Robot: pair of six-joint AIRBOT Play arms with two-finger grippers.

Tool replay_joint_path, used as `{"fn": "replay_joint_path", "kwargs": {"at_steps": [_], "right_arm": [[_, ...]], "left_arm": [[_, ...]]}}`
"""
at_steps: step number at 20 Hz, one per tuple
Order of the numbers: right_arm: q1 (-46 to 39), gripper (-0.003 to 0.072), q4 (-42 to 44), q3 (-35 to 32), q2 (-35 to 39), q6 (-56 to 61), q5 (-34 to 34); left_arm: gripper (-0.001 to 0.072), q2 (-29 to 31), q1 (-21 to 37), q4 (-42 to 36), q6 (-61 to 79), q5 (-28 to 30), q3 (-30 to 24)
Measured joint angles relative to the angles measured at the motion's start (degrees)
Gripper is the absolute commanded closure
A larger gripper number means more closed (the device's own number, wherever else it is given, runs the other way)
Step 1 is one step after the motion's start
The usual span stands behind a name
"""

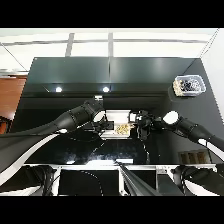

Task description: Fold the box and place the chain.

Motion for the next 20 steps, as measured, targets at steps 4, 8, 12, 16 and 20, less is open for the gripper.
{"fn": "replay_joint_path", "kwargs": {"at_steps": [4, 8, 12, 16, 20], "right_arm": [[-0.09, 0.0667, -0.63, -0.04, 0.92, 3.39, 1.27], [-2.19, 0.0667, -4.11, 0.17, 5.9, 11.85, 2.23], [-6.38, 0.0667, -9.62, 3.02, 13.79, 25.99, 8.74], [-8.83, 0.0668, -11.32, 9.75, 20.11, 39.17, 19.96], [-9.49, 0.0668, -7.58, 17.81, 22.34, 50.34, 28.02]], "left_arm": [[0.0679, 0.0, 0.0, -0.15, 0.04, 0.07, 0.0], [0.0679, 0.0, 0.0, -0.11, 0.07, 0.04, 0.0], [0.0679, 0.0, 0.0, 0.02, 0.09, 0.02, 0.0], [0.0679, 0.0, 0.0, 0.02, 0.11, 0.0, 0.0], [0.0679, 0.0, 0.0, 0.02, 0.11, 0.0, 0.0]]}}
